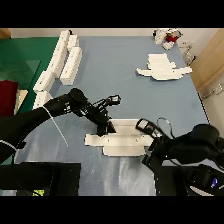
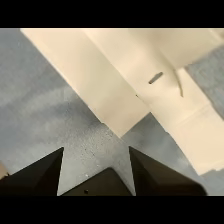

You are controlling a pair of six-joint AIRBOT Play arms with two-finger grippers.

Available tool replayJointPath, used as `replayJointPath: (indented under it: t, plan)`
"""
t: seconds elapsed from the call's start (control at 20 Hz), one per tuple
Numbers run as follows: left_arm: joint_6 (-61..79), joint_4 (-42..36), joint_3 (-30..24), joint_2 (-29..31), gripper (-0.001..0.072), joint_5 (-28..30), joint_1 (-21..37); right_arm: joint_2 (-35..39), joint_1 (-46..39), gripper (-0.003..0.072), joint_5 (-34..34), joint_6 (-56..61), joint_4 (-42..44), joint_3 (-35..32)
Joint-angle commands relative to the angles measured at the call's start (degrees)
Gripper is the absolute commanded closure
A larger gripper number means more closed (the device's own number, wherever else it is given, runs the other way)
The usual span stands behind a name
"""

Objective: Fold the box.

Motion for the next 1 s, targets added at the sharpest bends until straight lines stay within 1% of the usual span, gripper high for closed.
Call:
replayJointPath:
  t: [0.0, 0.15, 0.25, 0.35, 0.4, 0.55, 0.7, 0.85, 0.95]
  plan:
    - [0.0, 0.0, 0.0, 0.0, 0.0692, 0.0, 0.0, -2.3, 11.6, 0.0073, 8.2, -4.3, -7.3, -3.1]
    - [0.0, 0.0, 0.0, 0.0, 0.0693, 0.0, 0.0, -7.9, 15.5, 0.0073, 14.2, -4.3, -13.7, -3.1]
    - [0.0, 0.0, 0.0, 0.0, 0.0693, 0.0, 0.0, -11.3, 15.7, 0.0073, 16.8, -3.1, -16.4, -3.1]
    - [0.0, 0.0, 0.0, 0.0, 0.0693, 0.0, 0.0, -13.6, 15.7, 0.0074, 19.2, 2.1, -20.6, -3.0]
    - [0.0, 0.0, 0.0, 0.0, 0.0693, 0.0, 0.0, -14.6, 15.7, 0.0076, 19.8, 6.7, -23.9, -2.6]
    - [0.0, 0.0, 0.0, 0.0, 0.0693, 0.0, 0.0, -14.7, 15.7, 0.0078, 18.3, 18.8, -30.6, -0.1]
    - [0.0, 0.0, 0.0, 0.0, 0.0693, 0.0, 0.0, -13.9, 15.7, 0.0078, 13.7, 26.7, -31.6, 3.3]
    - [0.0, 0.0, 0.0, 0.0, 0.0692, 0.0, 0.0, -13.2, 15.7, 0.0078, 9.2, 27.7, -31.3, 4.9]
    - [0.0, 0.0, 0.0, 0.0, 0.0692, 0.0, 0.0, -12.5, 15.7, 0.0076, 8.4, 27.7, -31.1, 5.1]
